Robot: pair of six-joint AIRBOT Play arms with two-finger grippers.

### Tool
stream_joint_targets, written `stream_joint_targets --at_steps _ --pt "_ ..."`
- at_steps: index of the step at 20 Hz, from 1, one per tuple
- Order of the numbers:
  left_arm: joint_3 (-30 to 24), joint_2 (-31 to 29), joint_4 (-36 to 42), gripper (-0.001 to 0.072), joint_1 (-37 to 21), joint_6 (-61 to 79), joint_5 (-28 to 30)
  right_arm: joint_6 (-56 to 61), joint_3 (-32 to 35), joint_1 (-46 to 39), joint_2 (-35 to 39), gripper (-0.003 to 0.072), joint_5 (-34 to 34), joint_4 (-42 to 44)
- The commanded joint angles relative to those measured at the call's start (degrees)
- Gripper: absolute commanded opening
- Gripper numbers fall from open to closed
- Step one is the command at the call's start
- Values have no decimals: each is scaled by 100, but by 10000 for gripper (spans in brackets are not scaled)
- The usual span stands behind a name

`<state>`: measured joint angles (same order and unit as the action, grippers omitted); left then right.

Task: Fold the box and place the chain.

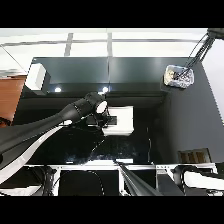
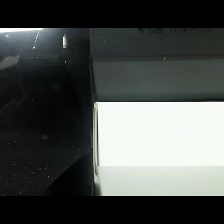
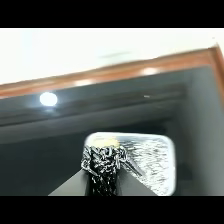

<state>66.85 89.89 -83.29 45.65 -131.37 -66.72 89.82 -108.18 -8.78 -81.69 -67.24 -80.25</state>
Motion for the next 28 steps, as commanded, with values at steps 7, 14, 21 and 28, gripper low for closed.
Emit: stream_joint_targets --at_steps 7,14,21,28 --pt "2 4 2 25 -7 2 -2 -549 682 448 1825 13 -1023 1532" --pt "2 4 2 25 -7 2 2 -614 1464 1589 2516 13 -2210 1687" --pt "2 4 0 25 -7 2 0 -658 2354 2498 2516 13 -2046 2686" --pt "2 4 0 25 -7 2 2 -874 2511 2935 2494 13 -1084 3279"
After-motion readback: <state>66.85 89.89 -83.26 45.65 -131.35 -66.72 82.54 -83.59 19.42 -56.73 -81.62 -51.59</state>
